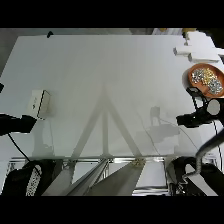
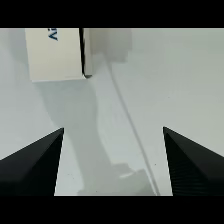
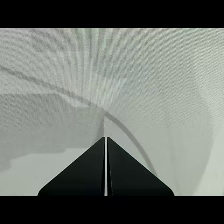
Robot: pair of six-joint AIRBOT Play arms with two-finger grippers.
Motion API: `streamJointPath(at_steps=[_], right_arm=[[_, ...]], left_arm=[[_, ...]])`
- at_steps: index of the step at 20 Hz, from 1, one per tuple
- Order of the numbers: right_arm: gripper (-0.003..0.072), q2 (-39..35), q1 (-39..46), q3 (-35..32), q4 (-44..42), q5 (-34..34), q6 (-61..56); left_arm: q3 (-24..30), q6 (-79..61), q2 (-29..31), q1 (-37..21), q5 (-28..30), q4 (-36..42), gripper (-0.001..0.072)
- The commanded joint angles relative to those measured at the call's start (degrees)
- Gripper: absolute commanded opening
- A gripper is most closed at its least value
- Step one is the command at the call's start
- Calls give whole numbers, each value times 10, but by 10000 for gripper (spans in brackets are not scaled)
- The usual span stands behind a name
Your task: Fold the box and place the chain.
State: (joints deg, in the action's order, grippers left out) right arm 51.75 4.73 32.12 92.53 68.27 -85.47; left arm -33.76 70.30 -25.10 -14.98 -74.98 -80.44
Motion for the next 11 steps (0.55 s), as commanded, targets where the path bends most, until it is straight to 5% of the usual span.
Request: streamJointPath(at_steps=[1, 11], right_arm=[[11, 0, 0, 0, 0, 0, 0], [11, 0, 0, 0, 0, 0, 0]], left_arm=[[11, 6, 2, 0, -10, 0, 690], [11, 5, 2, 0, 1, 0, 690]])
